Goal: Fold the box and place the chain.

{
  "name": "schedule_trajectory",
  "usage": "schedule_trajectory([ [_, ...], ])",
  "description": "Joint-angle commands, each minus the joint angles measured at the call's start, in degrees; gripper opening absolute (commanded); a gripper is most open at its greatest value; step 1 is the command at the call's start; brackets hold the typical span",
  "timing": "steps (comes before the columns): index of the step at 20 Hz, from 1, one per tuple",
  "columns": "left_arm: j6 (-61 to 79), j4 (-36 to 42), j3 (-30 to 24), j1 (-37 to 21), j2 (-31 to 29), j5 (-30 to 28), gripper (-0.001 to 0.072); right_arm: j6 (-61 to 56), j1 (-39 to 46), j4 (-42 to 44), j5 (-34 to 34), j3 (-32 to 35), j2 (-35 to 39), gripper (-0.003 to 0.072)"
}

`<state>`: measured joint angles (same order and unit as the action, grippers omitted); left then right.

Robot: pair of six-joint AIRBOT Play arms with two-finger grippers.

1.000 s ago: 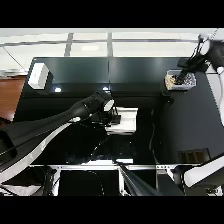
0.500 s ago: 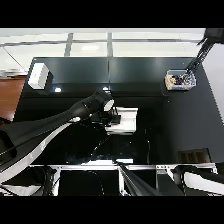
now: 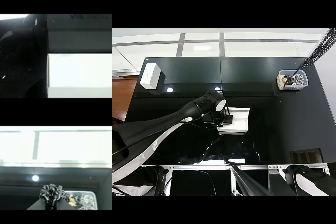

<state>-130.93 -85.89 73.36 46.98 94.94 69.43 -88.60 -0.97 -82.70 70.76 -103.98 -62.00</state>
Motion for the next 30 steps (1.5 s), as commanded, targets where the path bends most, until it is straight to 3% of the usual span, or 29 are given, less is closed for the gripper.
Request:
schedule_trajectory([
  [1, 0.0, 0.0, 0.0, 0.0, 0.0, 0.1, 0.0029, 0.2, -2.2, 2.1, 6.4, 0.0, 2.5, 0.0012],
  [6, 0.0, 0.0, 0.0, 0.0, 0.0, 0.0, 0.0029, 2.7, -2.8, 19.8, 17.4, 4.3, 2.5, 0.0013],
  [10, 0.0, 0.0, 0.0, 0.0, 0.0, 0.0, 0.0029, 5.3, -6.6, 31.4, 17.1, 12.2, 2.5, 0.0014],
  [17, 0.0, 0.0, 0.0, 0.0, 0.0, 0.0, 0.0029, 6.2, -14.4, 36.5, 6.5, 23.4, 1.3, 0.0014],
  [30, 0.0, 0.0, 0.0, 0.0, 0.0, 0.0, 0.0029, 8.3, -11.5, 34.2, 11.6, 23.8, 1.0, 0.0014],
])
